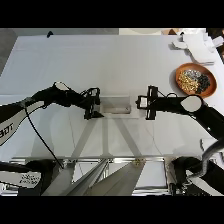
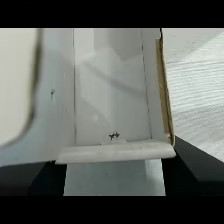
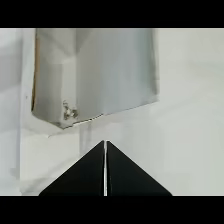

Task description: Fold the box and place the chain.

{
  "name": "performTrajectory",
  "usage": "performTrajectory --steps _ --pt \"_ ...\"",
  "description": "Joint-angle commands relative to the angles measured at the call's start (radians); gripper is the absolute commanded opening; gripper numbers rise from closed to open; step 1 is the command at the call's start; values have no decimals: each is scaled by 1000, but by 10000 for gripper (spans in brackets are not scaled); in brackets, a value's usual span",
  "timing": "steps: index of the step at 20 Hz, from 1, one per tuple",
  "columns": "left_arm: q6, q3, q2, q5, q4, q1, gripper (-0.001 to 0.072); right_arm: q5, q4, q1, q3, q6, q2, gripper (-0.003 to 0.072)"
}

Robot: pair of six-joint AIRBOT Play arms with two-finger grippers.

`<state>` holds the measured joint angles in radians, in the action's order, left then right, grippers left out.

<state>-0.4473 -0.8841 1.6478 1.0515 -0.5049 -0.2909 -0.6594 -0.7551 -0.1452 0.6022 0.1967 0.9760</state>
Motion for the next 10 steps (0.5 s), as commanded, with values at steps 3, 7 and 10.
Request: performTrajectory --steps 3,7,10 --pt "0 0 -19 -13 -73 1 340 -96 137 0 0 -298 -73 6" --pt "-1 0 -46 -19 -87 1 340 -198 147 0 0 -360 -63 2" --pt "-1 0 -48 -20 -87 1 340 -277 206 0 0 -381 -10 1"
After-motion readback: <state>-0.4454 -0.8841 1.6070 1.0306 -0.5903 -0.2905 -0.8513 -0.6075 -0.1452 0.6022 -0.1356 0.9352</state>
